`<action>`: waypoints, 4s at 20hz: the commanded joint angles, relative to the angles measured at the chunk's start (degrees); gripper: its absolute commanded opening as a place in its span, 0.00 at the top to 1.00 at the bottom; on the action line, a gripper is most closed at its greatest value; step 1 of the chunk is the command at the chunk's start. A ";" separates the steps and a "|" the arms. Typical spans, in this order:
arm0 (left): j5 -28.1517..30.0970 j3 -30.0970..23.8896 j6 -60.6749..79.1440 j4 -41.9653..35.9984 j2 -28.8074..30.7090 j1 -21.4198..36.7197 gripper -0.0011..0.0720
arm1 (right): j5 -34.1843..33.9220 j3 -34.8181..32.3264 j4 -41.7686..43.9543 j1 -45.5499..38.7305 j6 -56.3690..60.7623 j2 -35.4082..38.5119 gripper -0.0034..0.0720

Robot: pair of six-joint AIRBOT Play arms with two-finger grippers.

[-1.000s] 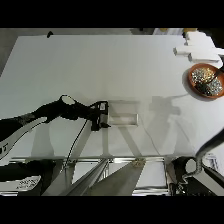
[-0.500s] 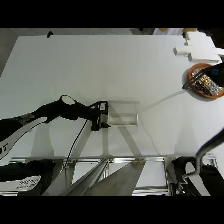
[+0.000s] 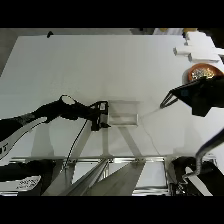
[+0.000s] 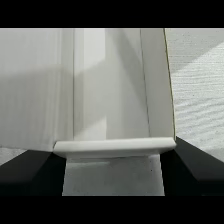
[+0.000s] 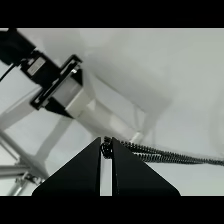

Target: Fold the box and place the chain.

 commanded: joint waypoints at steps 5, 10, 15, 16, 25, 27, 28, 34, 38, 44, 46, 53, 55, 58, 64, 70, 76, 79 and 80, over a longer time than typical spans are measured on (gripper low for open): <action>0.00 -0.02 0.00 0.00 0.04 0.02 0.64 | -14.56 -12.44 0.96 16.11 0.42 -1.09 0.93; 0.00 -0.02 0.00 0.02 0.04 0.02 0.64 | -23.98 -14.47 -1.81 28.96 0.44 -10.38 0.93; 0.02 -0.02 0.00 0.02 0.04 0.02 0.64 | -26.64 -14.47 -3.56 31.36 2.16 -21.40 0.93; 0.02 -0.02 0.00 0.00 0.04 0.02 0.64 | -27.54 -14.47 -3.69 31.36 2.12 -22.86 0.93; 0.00 -0.02 0.00 0.02 0.04 0.02 0.64 | -30.01 -14.45 -5.75 31.36 2.23 -29.59 0.65; 0.00 -0.02 0.00 0.00 0.04 0.02 0.64 | -26.88 -13.70 -6.56 30.32 3.43 -28.13 0.65; 0.00 -0.02 0.00 0.02 0.04 0.02 0.64 | -23.06 -12.61 -7.04 28.87 3.43 -26.99 0.71; 0.02 -0.02 0.00 0.00 0.04 0.02 0.64 | -10.80 -11.10 -14.93 14.64 6.05 -18.05 0.93; 0.02 -0.02 0.00 0.02 0.04 0.02 0.64 | -9.25 -13.11 -23.58 7.54 11.50 -18.51 0.93; 0.00 -0.02 0.00 0.00 0.04 0.02 0.64 | -17.29 -19.10 -28.98 3.32 17.18 -25.20 0.64; 0.00 -0.02 0.00 0.02 0.04 0.02 0.64 | -20.55 -19.10 -29.49 3.02 18.99 -26.77 0.64; 0.00 -0.02 0.00 0.02 0.04 0.02 0.64 | -26.45 -19.10 -30.95 3.02 23.30 -33.73 0.64; 0.00 -0.02 0.02 0.02 0.04 0.02 0.64 | -27.47 -19.10 -30.93 3.02 24.50 -35.34 0.64; 0.02 -0.02 0.00 0.00 0.04 0.02 0.64 | -28.46 -19.10 -30.84 2.58 24.68 -36.13 0.64; 0.00 -0.02 0.00 0.02 0.04 0.02 0.64 | -28.00 -19.10 -29.68 -0.42 26.12 -36.22 0.63; 0.00 -0.02 0.00 0.00 0.04 0.02 0.64 | -28.09 -19.10 -26.80 -0.39 26.10 -39.23 0.63; 0.02 -0.02 0.00 0.02 0.04 0.02 0.64 | -28.02 -19.08 -27.04 -0.39 24.33 -39.10 0.93; 0.00 -0.02 0.00 0.00 0.04 0.02 0.64 | -28.04 -19.08 -27.23 -0.35 23.54 -36.50 0.93; 0.00 -0.02 0.00 0.02 0.04 0.02 0.64 | -27.76 -19.08 -27.15 -0.35 22.69 -34.95 0.93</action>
